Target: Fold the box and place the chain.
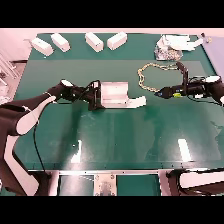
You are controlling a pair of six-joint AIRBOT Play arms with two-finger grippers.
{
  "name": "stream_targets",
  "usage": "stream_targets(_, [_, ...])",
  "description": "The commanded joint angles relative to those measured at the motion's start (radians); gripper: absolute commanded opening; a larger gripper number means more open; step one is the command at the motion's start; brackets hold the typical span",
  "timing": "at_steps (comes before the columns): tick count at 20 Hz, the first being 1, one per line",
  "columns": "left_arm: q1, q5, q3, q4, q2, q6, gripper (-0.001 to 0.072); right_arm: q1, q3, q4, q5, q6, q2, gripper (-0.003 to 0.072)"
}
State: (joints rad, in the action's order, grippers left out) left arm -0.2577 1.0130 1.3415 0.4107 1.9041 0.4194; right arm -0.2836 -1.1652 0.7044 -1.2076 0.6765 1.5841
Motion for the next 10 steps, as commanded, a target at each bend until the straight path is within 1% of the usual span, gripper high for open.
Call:
stream_targets(1, [0.001, -0.002, 0.001, 0.000, 0.000, 0.000, 0.0470, 0.024, 0.034, 0.037, 0.034, 0.102, 0.012, 0.0005])
stream_targets(3, [0.001, -0.001, 0.001, 0.000, 0.000, 0.000, 0.0470, 0.063, 0.034, 0.037, 0.041, 0.109, 0.039, 0.0005])
stream_targets(8, [0.001, -0.001, 0.001, 0.000, 0.000, 0.000, 0.0470, 0.169, 0.033, 0.032, 0.103, 0.129, 0.116, 0.0005])
stream_targets(10, [0.001, -0.002, 0.001, 0.000, 0.000, 0.000, 0.0470, 0.209, 0.028, -0.006, 0.117, 0.128, 0.119, 0.0005])
